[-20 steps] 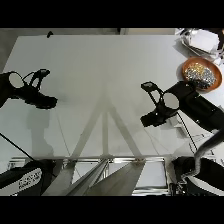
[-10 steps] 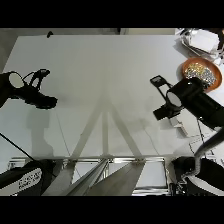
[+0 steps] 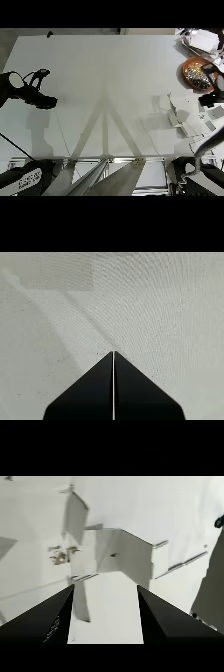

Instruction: Fold the box and place the chain.

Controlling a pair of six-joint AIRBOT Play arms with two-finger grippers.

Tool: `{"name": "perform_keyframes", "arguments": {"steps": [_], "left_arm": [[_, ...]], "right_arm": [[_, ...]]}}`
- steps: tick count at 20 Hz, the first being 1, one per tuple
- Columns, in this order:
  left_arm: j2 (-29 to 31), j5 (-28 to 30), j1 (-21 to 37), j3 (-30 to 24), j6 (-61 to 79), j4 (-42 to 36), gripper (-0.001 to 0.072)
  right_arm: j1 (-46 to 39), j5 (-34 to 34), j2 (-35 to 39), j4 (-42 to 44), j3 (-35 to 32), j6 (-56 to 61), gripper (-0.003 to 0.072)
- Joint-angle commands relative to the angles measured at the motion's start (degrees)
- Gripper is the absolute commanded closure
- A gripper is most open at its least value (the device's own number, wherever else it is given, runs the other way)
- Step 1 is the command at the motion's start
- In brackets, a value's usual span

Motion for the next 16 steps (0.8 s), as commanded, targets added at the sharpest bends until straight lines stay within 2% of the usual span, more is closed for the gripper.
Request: {"name": "perform_keyframes", "arguments": {"steps": [1, 4, 11, 12, 13, 15, 16], "left_arm": [[0.00, 0.00, 0.04, 0.00, 0.02, 0.00, 0.0696], [0.00, 0.00, 0.04, 0.00, 0.02, 0.00, 0.0696], [0.00, 0.00, 0.04, 0.00, 0.02, 0.00, 0.0696], [0.00, 0.00, 0.04, 0.00, 0.02, 0.00, 0.0696], [0.00, 0.00, 0.04, 0.00, 0.02, 0.00, 0.0696], [0.00, 0.02, 0.04, 0.00, 0.02, 0.00, 0.0696], [0.00, 0.00, 0.04, 0.00, 0.02, 0.00, 0.0696]], "right_arm": [[-10.86, -3.63, -3.93, -0.98, 0.04, -6.47, 0.0208], [-13.55, -3.76, -7.50, -3.96, 0.04, -8.20, 0.0204], [-13.94, -7.50, -11.30, 0.26, 0.02, -12.33, 0.0214], [-13.97, -7.67, -11.93, 1.11, 0.02, -12.28, 0.0236], [-14.01, -7.61, -12.90, 1.95, 0.02, -11.08, 0.0355], [-14.01, -6.80, -15.30, 5.09, 0.02, -10.08, 0.0670], [-13.99, -6.60, -15.72, 7.78, 0.02, -10.14, 0.0670]]}}
